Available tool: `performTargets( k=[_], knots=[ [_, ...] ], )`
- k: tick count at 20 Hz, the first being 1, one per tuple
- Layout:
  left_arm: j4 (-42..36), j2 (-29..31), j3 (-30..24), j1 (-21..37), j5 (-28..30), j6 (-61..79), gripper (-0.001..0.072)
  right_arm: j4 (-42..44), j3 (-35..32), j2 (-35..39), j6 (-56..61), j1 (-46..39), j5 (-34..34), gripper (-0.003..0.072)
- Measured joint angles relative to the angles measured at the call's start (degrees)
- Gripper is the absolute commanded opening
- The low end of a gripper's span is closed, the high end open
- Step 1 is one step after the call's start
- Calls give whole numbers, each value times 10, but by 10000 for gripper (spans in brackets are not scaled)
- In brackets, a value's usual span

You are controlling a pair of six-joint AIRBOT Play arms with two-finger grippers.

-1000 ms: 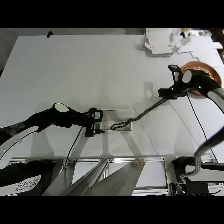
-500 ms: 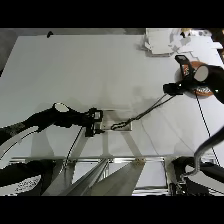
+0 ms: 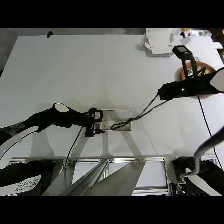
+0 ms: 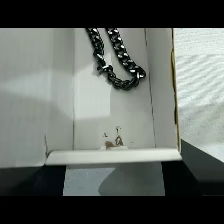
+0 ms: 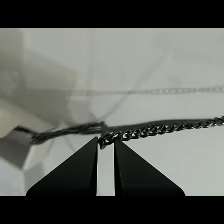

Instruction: Fold the box and place the chain.

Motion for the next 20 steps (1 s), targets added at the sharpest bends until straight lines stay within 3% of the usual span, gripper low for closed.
performTargets(
  k=[7, 20],
  knots=[
    [0, 0, 0, 0, 0, 0, 14, 38, 0, 64, 23, 156, 5, 21],
    [0, 0, 0, 0, 0, 0, 14, 116, 0, 85, 26, 308, -130, 21]
  ],
)
